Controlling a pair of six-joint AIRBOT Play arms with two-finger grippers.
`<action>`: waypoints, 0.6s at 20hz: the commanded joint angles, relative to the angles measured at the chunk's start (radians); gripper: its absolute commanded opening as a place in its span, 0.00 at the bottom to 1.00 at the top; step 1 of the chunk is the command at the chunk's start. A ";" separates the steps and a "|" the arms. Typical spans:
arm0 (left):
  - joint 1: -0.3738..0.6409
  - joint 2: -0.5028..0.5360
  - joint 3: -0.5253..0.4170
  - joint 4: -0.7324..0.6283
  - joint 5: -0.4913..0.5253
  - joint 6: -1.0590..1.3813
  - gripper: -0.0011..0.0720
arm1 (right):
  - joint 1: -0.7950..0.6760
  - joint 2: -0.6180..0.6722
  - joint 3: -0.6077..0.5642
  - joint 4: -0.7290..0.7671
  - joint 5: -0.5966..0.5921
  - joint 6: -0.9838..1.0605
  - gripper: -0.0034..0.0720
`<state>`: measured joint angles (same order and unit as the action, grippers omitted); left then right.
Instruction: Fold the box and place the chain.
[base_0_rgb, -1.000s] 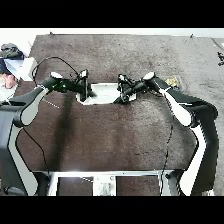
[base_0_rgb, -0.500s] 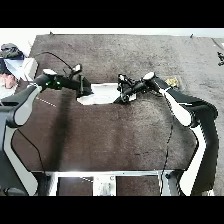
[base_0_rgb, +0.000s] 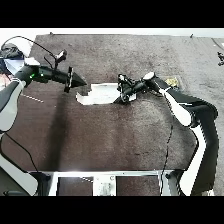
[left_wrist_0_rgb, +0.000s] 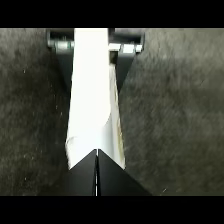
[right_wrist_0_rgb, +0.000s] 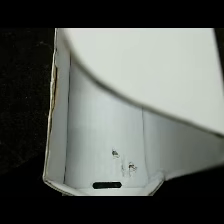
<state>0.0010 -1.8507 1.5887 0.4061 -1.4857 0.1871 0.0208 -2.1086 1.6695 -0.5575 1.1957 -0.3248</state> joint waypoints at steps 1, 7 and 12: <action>-0.025 0.109 -0.080 0.007 0.107 -0.052 0.02 | 0.000 -0.001 0.001 0.000 0.001 0.000 0.54; -0.103 0.203 -0.323 0.002 0.287 -0.061 0.02 | 0.000 -0.001 0.001 0.000 0.001 0.000 0.54; -0.198 0.174 -0.381 -0.011 0.472 -0.181 0.03 | 0.000 -0.001 0.001 0.000 0.001 0.000 0.54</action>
